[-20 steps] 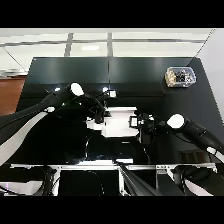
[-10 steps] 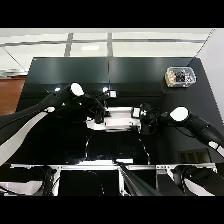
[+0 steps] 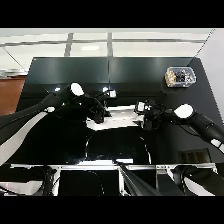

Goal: Fold the box and place the chain.

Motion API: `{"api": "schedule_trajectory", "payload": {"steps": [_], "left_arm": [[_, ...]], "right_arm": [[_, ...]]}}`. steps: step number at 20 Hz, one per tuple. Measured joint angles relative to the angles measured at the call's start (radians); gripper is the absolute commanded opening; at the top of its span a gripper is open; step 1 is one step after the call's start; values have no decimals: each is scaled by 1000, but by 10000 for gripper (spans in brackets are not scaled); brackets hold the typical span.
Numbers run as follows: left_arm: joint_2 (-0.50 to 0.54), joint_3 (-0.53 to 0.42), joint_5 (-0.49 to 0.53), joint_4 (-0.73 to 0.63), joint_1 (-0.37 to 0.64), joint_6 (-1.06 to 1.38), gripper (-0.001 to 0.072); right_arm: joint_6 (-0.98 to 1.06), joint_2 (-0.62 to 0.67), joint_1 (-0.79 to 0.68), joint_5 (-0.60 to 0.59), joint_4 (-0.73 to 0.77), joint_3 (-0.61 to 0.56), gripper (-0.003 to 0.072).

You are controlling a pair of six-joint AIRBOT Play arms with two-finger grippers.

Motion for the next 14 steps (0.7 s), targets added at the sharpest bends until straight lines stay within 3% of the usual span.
{"api": "schedule_trajectory", "payload": {"steps": [14], "left_arm": [[0,0,34,3,-21,60,27]], "right_arm": [[-95,-100,35,121,96,0,707]]}}
